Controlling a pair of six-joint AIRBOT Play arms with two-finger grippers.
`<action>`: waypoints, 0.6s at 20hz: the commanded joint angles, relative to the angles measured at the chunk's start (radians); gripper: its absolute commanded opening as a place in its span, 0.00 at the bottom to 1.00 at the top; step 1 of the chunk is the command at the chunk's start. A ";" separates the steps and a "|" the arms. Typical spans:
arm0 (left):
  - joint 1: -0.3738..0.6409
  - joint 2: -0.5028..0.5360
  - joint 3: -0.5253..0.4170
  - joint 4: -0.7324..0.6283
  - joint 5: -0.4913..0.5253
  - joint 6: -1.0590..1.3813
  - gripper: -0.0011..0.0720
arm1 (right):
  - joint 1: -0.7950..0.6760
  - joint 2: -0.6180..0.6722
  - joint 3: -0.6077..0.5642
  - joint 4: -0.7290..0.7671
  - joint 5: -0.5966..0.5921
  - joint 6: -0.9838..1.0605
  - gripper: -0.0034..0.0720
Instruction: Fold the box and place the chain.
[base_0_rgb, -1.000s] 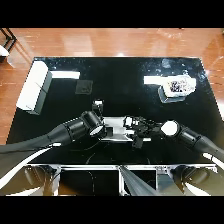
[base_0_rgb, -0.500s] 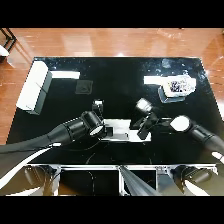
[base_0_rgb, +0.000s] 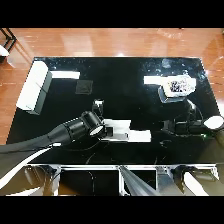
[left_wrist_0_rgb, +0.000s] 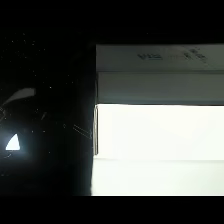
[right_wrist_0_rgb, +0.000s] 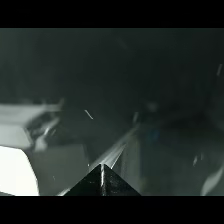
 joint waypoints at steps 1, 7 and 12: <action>0.000 -0.001 -0.001 0.001 0.000 0.004 0.05 | 0.011 -0.087 -0.055 0.114 0.032 0.023 0.07; 0.000 -0.001 -0.001 0.001 0.000 0.005 0.05 | 0.268 -0.281 -0.049 0.422 -0.106 -0.127 0.07; 0.000 -0.001 -0.001 0.001 -0.001 0.005 0.05 | 0.296 -0.288 0.060 0.423 0.045 -0.197 0.97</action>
